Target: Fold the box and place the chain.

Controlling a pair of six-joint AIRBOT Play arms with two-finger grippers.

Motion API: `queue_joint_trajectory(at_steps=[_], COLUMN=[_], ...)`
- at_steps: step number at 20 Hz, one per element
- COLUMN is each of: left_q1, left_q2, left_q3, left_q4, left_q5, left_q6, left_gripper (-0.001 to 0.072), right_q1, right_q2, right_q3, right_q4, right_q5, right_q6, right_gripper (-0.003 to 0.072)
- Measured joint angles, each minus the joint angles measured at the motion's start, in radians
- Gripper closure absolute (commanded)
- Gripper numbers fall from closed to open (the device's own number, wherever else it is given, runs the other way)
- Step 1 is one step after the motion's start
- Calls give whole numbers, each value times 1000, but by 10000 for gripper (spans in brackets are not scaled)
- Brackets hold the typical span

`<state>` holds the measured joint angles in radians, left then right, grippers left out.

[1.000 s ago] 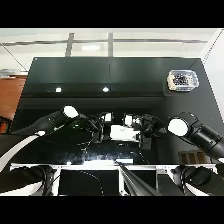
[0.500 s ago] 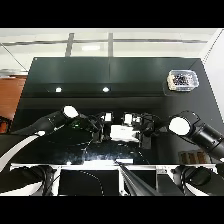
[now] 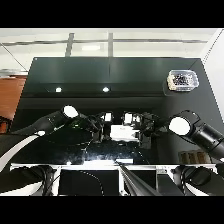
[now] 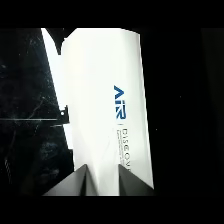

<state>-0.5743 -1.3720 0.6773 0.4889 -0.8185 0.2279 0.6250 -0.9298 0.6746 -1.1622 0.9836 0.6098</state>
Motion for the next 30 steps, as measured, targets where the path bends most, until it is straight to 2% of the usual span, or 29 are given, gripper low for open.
queue_joint_trajectory(at_steps=[12,13,14,16,18,30], left_q1=[0,0,0,0,0,0], left_q2=[0,0,0,0,0,0], left_q3=[0,0,0,0,0,0], left_q4=[0,0,0,0,1,0], left_q5=[-1,-1,-1,-2,-2,-2], left_q6=[0,0,0,1,0,-1], left_gripper=[427,427,427,427,427,427], right_q1=[0,0,0,0,0,0], right_q2=[0,0,0,0,0,-3], right_q3=[0,0,0,0,0,-15], right_q4=[-2,-2,-2,-3,-2,6], right_q5=[0,0,5,4,5,-9], right_q6=[0,1,3,4,7,11], right_gripper=[533,430,409,410,447,447])
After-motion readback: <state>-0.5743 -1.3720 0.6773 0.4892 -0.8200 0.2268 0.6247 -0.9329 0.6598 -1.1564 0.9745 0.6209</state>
